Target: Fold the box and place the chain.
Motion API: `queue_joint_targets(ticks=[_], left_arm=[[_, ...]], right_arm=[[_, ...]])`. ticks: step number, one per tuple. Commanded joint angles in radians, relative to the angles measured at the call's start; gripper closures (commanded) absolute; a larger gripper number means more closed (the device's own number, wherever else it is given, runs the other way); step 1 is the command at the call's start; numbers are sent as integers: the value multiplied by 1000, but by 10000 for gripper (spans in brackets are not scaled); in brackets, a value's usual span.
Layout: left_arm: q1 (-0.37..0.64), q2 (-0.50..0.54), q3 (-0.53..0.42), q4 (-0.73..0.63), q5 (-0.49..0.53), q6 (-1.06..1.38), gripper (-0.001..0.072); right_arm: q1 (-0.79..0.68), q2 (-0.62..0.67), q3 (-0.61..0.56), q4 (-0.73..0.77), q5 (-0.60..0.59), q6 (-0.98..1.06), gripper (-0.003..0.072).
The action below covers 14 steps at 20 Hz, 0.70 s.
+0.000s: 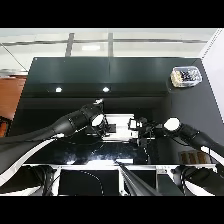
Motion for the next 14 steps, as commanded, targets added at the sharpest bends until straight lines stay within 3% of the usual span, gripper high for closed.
queue_joint_targets(ticks=[1, 6, 12, 14], left_arm=[[-1, -2, 1, 1, 6, -4, 437], [-19, -2, 1, 26, 4, -4, 492], [-23, -2, 1, 26, 6, -6, 668], [-23, -2, 1, 26, 7, -6, 668]], right_arm=[[0, -1, 0, 0, 0, 0, 230], [0, -1, 0, 0, 0, 0, 230], [0, -1, 0, 0, 0, 0, 230], [0, -1, 0, 0, 0, 0, 230]])
